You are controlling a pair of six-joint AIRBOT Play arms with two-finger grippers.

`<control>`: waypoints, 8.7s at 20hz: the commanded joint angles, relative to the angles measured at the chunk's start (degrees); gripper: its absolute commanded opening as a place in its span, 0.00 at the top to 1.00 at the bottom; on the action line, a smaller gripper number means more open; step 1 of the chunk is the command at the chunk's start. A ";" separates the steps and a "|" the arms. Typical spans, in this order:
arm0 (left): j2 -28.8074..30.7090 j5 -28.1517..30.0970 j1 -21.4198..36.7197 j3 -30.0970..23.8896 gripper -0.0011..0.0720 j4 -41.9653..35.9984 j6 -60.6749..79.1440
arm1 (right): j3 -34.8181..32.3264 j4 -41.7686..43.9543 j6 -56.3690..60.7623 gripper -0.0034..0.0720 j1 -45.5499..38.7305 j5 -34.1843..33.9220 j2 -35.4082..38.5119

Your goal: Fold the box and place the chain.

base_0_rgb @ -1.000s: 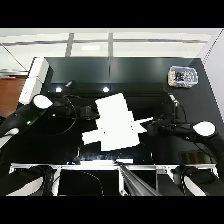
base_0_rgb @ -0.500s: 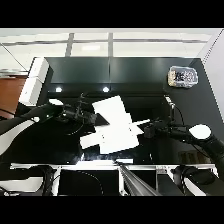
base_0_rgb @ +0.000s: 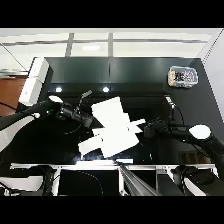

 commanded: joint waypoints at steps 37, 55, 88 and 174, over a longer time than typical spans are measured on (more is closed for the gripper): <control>7.82 27.30 -17.05 0.98 0.95 14.45 24.76 | -0.98 -25.55 -43.39 0.02 12.09 4.96 -1.09; 7.82 26.95 -17.05 1.01 0.95 14.43 24.74 | 7.67 -18.08 -37.40 0.02 9.07 -4.28 -5.99; 7.85 26.97 -17.03 1.07 0.95 14.45 24.72 | 7.37 -4.33 -64.41 0.02 8.31 -1.22 -23.37; 21.57 37.90 -17.07 -12.26 0.17 17.86 31.04 | 7.37 -3.82 -62.60 0.24 8.31 -3.23 -23.47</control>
